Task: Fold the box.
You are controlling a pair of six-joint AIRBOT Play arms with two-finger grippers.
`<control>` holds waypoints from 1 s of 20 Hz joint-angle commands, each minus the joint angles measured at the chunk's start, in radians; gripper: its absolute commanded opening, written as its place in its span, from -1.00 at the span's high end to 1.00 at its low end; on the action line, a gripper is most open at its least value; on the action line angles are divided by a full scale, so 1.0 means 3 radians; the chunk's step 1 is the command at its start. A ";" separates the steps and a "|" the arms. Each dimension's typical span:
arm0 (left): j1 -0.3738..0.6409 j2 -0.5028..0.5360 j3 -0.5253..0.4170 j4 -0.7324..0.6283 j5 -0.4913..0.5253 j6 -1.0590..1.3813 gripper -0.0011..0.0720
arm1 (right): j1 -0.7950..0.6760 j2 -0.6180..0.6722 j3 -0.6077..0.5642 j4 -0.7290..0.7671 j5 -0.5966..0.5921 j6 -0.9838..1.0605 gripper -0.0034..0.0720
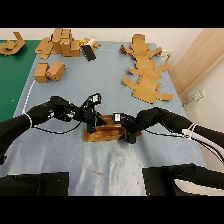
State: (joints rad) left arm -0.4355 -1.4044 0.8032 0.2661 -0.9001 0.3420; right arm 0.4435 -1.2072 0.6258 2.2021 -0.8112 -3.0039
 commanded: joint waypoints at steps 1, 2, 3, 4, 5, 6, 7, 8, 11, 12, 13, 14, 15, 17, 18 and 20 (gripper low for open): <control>0.0001 -0.0001 0.0000 0.0000 0.0001 0.0000 0.93 | 0.0004 -0.0003 0.0001 0.0001 -0.0005 0.0000 -0.44; 0.0001 -0.0001 0.0000 0.0000 0.0001 0.0000 0.93 | 0.0004 -0.0003 0.0001 0.0001 -0.0005 0.0000 -0.45; 0.0001 -0.0001 0.0000 0.0000 0.0001 0.0000 0.93 | 0.0004 -0.0003 0.0001 0.0001 -0.0004 0.0000 -0.44; 0.0001 -0.0001 0.0000 0.0000 0.0001 0.0000 0.93 | 0.0004 -0.0003 0.0001 0.0001 -0.0003 0.0000 -0.44; 0.0001 -0.0001 0.0000 0.0000 0.0001 0.0000 0.93 | 0.0004 -0.0003 0.0001 0.0001 0.0009 0.0000 -0.44; 0.0001 -0.0001 0.0000 0.0000 0.0000 -0.0001 0.93 | 0.0004 -0.0003 0.0001 0.0001 0.0014 0.0000 -0.44; 0.0001 -0.0001 0.0000 -0.0003 0.0009 0.0000 0.93 | 0.0004 -0.0003 0.0001 0.0001 0.0022 0.0000 -0.44; 0.0001 -0.0001 0.0000 -0.0001 0.0009 -0.0001 0.93 | 0.0004 -0.0003 0.0001 0.0001 0.0023 0.0000 -0.44; 0.0001 -0.0001 0.0000 -0.0001 0.0001 -0.0001 0.93 | 0.0004 -0.0003 0.0001 0.0001 0.0031 0.0000 -0.44; 0.0001 -0.0001 0.0000 -0.0001 0.0000 -0.0003 0.93 | 0.0004 -0.0003 0.0001 0.0001 0.0032 0.0000 -0.44; 0.0001 -0.0001 0.0000 -0.0001 0.0001 -0.0001 0.93 | 0.0004 -0.0003 0.0001 0.0001 0.0032 0.0000 -0.44; 0.0001 -0.0001 0.0000 -0.0001 0.0001 -0.0001 0.93 | 0.0004 -0.0003 0.0001 0.0001 0.0032 0.0000 -0.44; 0.0001 -0.0001 0.0000 -0.0001 0.0000 -0.0001 0.93 | 0.0004 -0.0003 0.0001 0.0001 0.0033 0.0000 -0.44; 0.0001 -0.0001 0.0000 -0.0003 0.0011 0.0000 0.93 | 0.0004 -0.0003 0.0001 0.0001 0.0033 0.0000 -0.44; 0.0001 -0.0001 0.0000 -0.0001 0.0006 -0.0004 0.93 | 0.0004 -0.0003 0.0001 0.0001 0.0033 0.0000 -0.44; 0.0001 -0.0001 0.0000 -0.0001 0.0003 -0.0004 0.93 | 0.0004 -0.0003 0.0001 0.0001 0.0033 0.0000 -0.44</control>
State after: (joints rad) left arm -0.4355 -1.4044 0.8032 0.2653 -0.8989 0.3416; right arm 0.4438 -1.2072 0.6254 2.2021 -0.8043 -3.0039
